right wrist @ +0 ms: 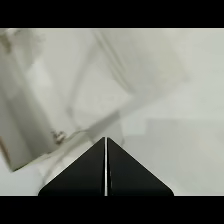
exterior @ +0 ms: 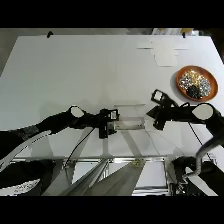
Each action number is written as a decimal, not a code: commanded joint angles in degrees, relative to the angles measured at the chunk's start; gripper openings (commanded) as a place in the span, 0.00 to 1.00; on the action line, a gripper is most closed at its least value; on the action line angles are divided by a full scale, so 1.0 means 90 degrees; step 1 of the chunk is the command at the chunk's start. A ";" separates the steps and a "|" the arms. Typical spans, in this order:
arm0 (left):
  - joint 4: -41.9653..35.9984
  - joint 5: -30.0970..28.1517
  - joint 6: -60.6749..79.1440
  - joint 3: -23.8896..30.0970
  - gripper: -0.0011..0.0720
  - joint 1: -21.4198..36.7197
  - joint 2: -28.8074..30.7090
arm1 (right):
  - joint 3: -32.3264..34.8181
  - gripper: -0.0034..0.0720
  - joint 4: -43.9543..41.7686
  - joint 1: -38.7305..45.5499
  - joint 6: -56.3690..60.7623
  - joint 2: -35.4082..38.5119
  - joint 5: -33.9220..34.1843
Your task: Fold the box and place the chain.
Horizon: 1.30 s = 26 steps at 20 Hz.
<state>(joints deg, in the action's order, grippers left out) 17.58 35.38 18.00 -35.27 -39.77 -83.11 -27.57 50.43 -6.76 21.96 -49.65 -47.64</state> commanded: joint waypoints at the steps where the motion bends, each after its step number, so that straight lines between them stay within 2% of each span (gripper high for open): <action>1: 0.0000 0.0000 0.0000 0.0002 0.30 0.0005 0.0005 | -0.0095 0.07 0.0153 0.0668 0.1846 0.0000 0.0301; 4: 0.0000 -0.0002 0.0000 0.0002 0.30 0.0005 0.0005 | -0.0095 0.07 0.1005 0.1088 0.3502 -0.0406 0.0233; 7: 0.0000 -0.0002 0.0002 0.0002 0.30 0.0005 0.0005 | -0.0095 0.07 0.1073 0.1321 0.4767 -0.0940 -0.0287; 12: 0.0000 -0.0002 0.0000 0.0002 0.30 0.0005 0.0005 | -0.0027 0.07 0.1005 0.1183 0.4796 -0.1537 -0.0843; 20: 0.0000 -0.0002 0.0000 0.0002 0.30 0.0005 0.0005 | 0.0078 0.07 0.0495 0.0624 0.4665 -0.1948 -0.0935; 26: 0.0002 0.0000 0.0002 0.0002 0.30 0.0005 0.0005 | 0.0075 0.07 -0.0525 0.0588 0.3925 -0.1576 -0.1392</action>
